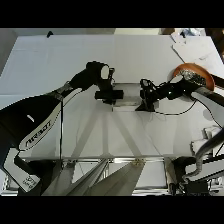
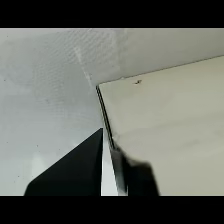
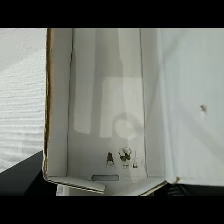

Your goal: Fold the box and place the chain.

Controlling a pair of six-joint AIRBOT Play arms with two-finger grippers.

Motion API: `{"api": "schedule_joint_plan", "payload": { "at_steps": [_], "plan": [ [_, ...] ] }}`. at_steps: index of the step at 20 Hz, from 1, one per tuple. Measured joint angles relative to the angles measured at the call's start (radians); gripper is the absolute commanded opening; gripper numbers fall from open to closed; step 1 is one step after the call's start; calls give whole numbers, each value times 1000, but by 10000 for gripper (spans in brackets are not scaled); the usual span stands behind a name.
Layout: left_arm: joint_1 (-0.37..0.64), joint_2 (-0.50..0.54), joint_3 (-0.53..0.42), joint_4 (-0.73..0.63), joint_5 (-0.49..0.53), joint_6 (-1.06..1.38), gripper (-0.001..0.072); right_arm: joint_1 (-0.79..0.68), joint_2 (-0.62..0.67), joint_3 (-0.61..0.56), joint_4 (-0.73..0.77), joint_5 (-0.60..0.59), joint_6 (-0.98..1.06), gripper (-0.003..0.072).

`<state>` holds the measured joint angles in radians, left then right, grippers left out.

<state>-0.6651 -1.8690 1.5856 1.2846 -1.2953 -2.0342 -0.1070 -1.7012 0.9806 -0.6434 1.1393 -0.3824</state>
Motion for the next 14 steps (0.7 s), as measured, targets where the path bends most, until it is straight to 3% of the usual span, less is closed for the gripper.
{"api": "schedule_joint_plan", "payload": {
  "at_steps": [5,8,12,13,14],
  "plan": [
    [-43,-4,0,84,11,-53,144,0,0,0,0,0,0,528],
    [-63,-4,0,119,10,-87,11,0,0,0,2,4,6,528],
    [-82,-4,0,141,8,-97,8,0,0,0,0,3,2,528],
    [-85,-4,0,144,7,-99,35,0,0,0,0,3,2,528],
    [-89,-4,0,145,7,-99,173,0,0,0,-1,3,0,528]
  ]
}}
